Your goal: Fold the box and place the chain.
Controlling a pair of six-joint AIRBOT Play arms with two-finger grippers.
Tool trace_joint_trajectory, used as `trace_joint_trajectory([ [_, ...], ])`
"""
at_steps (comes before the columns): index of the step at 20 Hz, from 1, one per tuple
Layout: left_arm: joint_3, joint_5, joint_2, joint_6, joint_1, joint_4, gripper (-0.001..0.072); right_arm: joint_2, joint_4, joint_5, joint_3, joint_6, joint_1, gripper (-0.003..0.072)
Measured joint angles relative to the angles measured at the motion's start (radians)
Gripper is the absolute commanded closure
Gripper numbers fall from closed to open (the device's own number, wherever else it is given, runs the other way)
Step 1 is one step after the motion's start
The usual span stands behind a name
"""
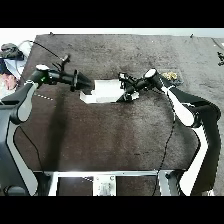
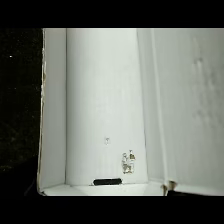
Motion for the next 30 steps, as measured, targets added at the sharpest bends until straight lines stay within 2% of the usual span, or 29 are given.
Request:
trace_joint_trajectory([
  [1,0.013,-0.036,0.001,-0.027,0.009,-0.016,0.0596,0.0,0.0,0.0,0.0,0.0,0.0,0.0089],
  [3,0.032,-0.1,0.001,-0.069,0.014,-0.043,0.06,0.0,0.0,0.0,0.0,0.0,0.0,0.0089],
  [4,0.038,-0.124,0.001,-0.084,0.014,-0.052,0.0701,0.0,0.0,0.0,0.0,0.0,0.0,0.0089],
  [9,0.05,-0.161,0.001,-0.125,-0.033,-0.042,0.0699,0.0,0.0,0.0,0.0,0.0,0.0,0.0089],
  [14,0.051,-0.021,0.001,-0.166,-0.113,0.074,0.0699,0.0,0.0,0.0,0.0,0.0,0.0,0.0089],
  [22,0.051,0.303,-0.001,-0.222,-0.156,0.109,0.0698,0.0,0.0,0.0,0.0,0.0,0.0,0.0089],
  [25,0.051,0.375,-0.008,-0.229,-0.158,0.111,0.0698,0.0,0.0,0.001,0.0,0.0,0.0,0.0089],
  [30,0.051,0.419,-0.031,-0.237,-0.16,0.13,0.0699,0.0,0.0,0.001,0.0,0.0,0.0,0.0089],
])
